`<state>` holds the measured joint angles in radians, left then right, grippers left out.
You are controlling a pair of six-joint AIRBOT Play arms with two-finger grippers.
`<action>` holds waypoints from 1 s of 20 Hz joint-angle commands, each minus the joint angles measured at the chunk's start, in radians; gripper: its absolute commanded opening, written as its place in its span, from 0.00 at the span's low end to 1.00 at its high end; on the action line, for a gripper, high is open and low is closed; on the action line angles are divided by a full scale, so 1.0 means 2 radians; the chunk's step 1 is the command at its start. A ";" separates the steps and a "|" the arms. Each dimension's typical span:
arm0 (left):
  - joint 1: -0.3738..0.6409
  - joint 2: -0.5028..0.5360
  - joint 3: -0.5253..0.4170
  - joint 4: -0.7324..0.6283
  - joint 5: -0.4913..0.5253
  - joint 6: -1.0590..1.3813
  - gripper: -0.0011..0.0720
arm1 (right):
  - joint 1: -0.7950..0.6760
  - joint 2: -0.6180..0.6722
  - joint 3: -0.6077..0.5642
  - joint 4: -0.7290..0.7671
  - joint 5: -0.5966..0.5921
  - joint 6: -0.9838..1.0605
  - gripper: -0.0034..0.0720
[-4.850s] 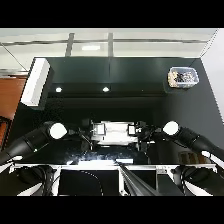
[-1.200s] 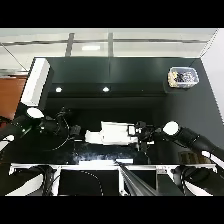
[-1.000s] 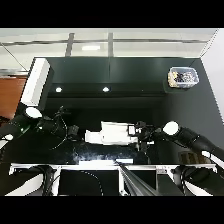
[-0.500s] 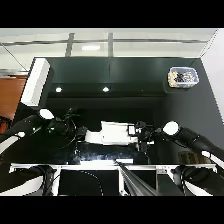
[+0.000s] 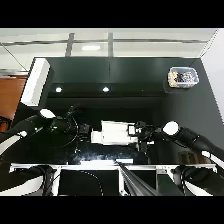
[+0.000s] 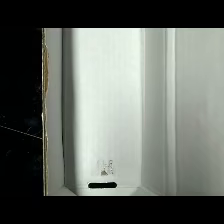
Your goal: Fold the box and place the chain.
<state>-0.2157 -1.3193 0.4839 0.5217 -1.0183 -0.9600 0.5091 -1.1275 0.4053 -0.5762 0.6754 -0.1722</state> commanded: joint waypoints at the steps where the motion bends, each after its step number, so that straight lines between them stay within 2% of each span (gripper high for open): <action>1: 0.000 0.003 0.000 -0.028 -0.026 0.027 0.05 | 0.000 0.000 0.000 0.000 0.000 0.000 0.55; 5: 0.000 0.027 0.001 -0.033 -0.029 0.026 0.06 | 0.000 0.000 0.000 0.000 0.000 0.000 0.55; 7: 0.000 0.051 0.001 -0.033 -0.028 0.026 0.16 | 0.000 0.000 0.000 0.000 0.000 0.000 0.55; 8: -0.002 0.059 0.001 -0.033 -0.029 0.026 0.30 | 0.000 0.000 0.000 0.000 0.000 0.000 0.55; 9: -0.007 0.066 0.001 -0.033 -0.030 0.026 0.50 | 0.000 0.000 0.000 0.000 0.000 0.000 0.55; 10: -0.018 0.069 0.001 -0.033 -0.026 0.026 0.54 | 0.000 0.000 0.000 0.000 0.000 0.000 0.55; 11: -0.032 0.069 0.001 -0.036 -0.020 0.025 0.63 | 0.000 0.000 0.000 0.000 0.000 0.000 0.55; 12: -0.049 0.069 0.001 -0.037 -0.010 0.026 0.81 | 0.000 0.000 0.000 0.000 0.000 0.000 0.55; 13: -0.061 0.069 0.001 -0.037 0.001 0.025 0.87 | 0.000 0.000 0.000 0.000 0.000 0.000 0.55; 16: -0.079 0.069 0.001 -0.037 0.016 0.018 0.88 | 0.000 0.000 0.000 0.000 0.000 0.000 0.55; 20: -0.079 0.069 0.001 -0.037 0.019 0.003 0.87 | 0.000 0.000 0.000 0.000 0.000 0.000 0.55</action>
<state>-0.3641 -1.1820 0.4854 0.4480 -0.9989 -0.9348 0.5091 -1.1275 0.4053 -0.5766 0.6754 -0.1722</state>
